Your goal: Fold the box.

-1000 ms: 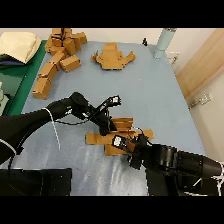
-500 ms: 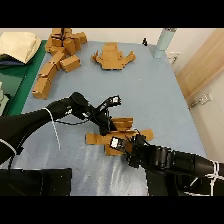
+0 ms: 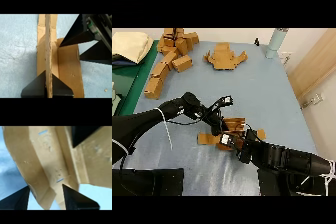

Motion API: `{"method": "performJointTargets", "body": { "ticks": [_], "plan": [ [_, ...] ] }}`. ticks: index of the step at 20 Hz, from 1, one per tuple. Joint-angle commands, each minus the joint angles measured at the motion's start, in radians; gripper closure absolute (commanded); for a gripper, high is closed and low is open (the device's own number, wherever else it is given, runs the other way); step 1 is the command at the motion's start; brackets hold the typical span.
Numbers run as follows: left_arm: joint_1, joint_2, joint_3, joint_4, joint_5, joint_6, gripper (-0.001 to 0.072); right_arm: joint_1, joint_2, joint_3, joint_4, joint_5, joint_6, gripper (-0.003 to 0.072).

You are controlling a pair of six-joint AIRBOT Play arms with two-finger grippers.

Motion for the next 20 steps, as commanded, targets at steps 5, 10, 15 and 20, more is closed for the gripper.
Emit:
{"method": "performJointTargets", "body": {
  "ticks": [5,10,15,20],
  "plan": [
    [0.0,0.0,0.0,0.0,0.0,0.0,0.0699,0.0,0.002,0.008,-0.097,-0.01,0.041,0.0106],
    [0.0,0.0,0.0,0.0,0.0,0.0,0.0699,-0.055,0.004,0.008,-0.091,-0.009,0.044,-0.0032],
    [0.0,0.0,0.0,0.0,0.0,0.0,0.0699,-0.215,0.041,0.006,0.053,0.072,-0.207,-0.0032],
    [0.0,0.0,0.0,0.0,0.0,0.0,0.0698,-0.338,0.085,0.006,0.187,0.111,-0.455,-0.0032]
  ]
}}
